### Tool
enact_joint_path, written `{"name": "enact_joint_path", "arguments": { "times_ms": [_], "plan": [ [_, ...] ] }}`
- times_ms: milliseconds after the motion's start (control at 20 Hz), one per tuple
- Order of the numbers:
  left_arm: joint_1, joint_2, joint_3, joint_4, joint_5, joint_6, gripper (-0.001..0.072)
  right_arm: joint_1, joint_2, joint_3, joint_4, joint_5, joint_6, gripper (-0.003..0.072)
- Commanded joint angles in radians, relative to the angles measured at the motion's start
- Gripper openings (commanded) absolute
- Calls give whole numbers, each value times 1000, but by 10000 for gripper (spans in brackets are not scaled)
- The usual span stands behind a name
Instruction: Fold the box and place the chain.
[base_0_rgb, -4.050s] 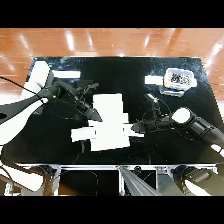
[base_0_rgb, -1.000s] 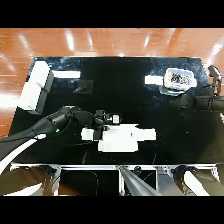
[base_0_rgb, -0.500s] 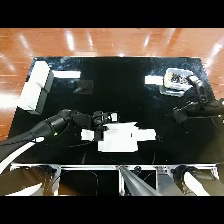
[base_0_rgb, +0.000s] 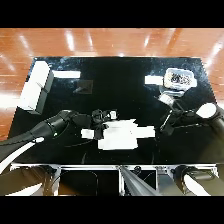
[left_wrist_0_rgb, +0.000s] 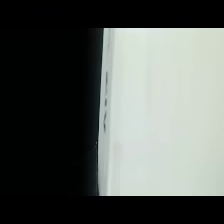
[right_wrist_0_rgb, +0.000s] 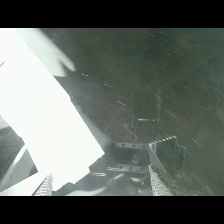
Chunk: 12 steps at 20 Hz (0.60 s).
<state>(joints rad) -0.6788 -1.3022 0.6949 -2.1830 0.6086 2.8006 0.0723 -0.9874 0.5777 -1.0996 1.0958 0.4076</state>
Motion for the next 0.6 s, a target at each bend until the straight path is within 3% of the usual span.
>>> {"name": "enact_joint_path", "arguments": {
  "times_ms": [0, 150, 550],
  "plan": [
    [1, 1, 0, 3, -8, -2, 19, 142, -2, -21, -6, 82, -52, 702],
    [1, 1, 0, 3, -14, -2, 19, 208, -2, -72, -29, 54, -45, 702],
    [1, 1, 0, 2, -15, -2, 19, 395, -2, -132, 56, -185, -81, 702]
  ]
}}
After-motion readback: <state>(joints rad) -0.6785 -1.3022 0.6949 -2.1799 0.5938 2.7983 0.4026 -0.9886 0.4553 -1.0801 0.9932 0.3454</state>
